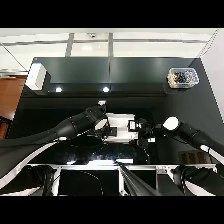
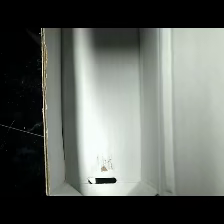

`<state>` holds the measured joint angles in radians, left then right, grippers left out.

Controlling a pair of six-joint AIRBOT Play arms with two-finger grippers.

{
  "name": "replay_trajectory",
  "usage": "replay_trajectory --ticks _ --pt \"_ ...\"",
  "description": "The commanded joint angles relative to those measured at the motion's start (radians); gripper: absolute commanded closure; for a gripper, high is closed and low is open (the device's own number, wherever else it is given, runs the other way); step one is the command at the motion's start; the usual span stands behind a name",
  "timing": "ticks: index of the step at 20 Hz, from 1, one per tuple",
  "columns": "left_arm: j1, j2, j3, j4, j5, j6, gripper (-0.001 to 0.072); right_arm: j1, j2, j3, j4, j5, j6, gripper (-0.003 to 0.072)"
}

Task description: Fold the box and place the chain.

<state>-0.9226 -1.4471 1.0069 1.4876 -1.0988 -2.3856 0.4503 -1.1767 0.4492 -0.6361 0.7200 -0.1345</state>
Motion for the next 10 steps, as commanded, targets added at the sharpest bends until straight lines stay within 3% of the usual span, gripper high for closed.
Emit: replay_trajectory --ticks 1,3,4,10 --pt "0.0 -0.001 0.0 0.0 0.021 -0.004 0.0688 0.0 0.0 0.0 0.0 0.001 -0.001 0.0278" --pt "0.001 -0.001 0.0 0.001 0.017 -0.004 0.0688 0.0 0.001 0.0 0.0 0.002 0.0 0.0257" --pt "0.001 0.0 0.0 0.001 0.014 -0.004 0.0688 0.0 0.007 0.0 0.0 0.003 0.006 0.0082" --pt "0.011 0.008 0.0 0.051 -0.008 -0.004 0.0689 -0.018 0.188 0.0 -0.128 0.113 0.182 0.0063"
